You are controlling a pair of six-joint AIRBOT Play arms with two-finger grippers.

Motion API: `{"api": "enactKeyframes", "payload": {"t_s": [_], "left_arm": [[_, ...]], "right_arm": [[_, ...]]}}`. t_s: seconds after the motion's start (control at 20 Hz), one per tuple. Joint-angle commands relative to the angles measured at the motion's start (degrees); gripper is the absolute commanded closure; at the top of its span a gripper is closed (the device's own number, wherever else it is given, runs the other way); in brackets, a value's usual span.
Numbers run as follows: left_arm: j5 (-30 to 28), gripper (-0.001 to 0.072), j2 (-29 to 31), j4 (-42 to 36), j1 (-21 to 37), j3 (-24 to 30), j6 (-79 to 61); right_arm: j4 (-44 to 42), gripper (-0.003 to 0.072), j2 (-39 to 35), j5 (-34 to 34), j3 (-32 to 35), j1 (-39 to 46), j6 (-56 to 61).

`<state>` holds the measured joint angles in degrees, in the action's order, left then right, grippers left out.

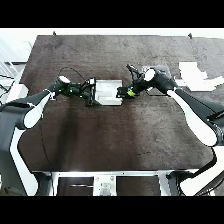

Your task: Fold the box and place the chain.

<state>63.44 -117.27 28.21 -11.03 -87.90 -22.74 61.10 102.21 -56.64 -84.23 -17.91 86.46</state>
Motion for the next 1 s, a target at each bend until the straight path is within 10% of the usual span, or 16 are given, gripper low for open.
{"api": "enactKeyframes", "payload": {"t_s": [0.0,0.4,0.95], "left_arm": [[0.00,0.0234,-0.02,0.00,0.02,0.00,-0.02],[0.00,0.0234,-0.02,0.00,0.02,0.00,-0.02],[-0.02,0.0234,-0.02,0.00,0.02,0.00,-0.02]], "right_arm": [[9.16,0.0256,1.64,-2.78,-4.13,-1.95,6.78],[26.69,0.0255,5.84,-15.06,-15.87,-7.10,21.40],[28.39,0.0272,8.72,-17.51,-19.34,-9.92,27.61]]}}
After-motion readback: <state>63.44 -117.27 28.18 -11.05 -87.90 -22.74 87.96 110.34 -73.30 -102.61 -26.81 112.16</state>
